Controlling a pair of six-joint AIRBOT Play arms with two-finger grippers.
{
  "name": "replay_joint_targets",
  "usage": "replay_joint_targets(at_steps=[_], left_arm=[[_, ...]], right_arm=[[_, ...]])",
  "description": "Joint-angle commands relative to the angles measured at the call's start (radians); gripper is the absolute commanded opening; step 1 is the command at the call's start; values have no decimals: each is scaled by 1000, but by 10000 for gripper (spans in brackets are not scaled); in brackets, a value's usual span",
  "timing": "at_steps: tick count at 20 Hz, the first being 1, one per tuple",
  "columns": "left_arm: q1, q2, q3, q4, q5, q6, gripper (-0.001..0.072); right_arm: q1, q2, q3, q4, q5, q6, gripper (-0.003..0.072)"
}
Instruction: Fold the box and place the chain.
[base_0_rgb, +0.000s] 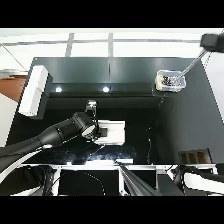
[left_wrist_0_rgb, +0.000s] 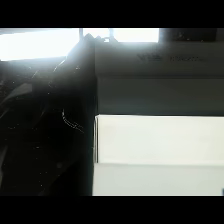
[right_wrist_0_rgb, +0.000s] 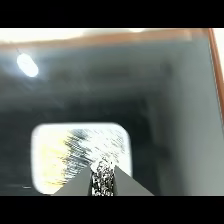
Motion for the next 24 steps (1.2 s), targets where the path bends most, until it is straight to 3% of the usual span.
replay_joint_targets(at_steps=[1, 5, 9, 14, 18, 24], left_arm=[[0, 0, 0, -1, -1, 1, 31], [0, 0, 0, -4, -3, 1, 31], [0, 0, 0, -4, -3, 1, 30], [0, 0, 0, -5, -3, 1, 30], [0, 0, 0, -5, -3, 1, 30], [0, 0, 0, -8, -3, 1, 30]], right_arm=[[-28, 134, 1, 193, 15, -88, 20], [-28, 270, 1, 325, -32, -136, 20], [16, 409, -32, 362, -137, -188, 19], [153, 573, -263, 441, -275, -270, 19], [250, 606, -394, 493, -354, -270, 20], [401, 605, -483, 659, -341, -270, 20]])
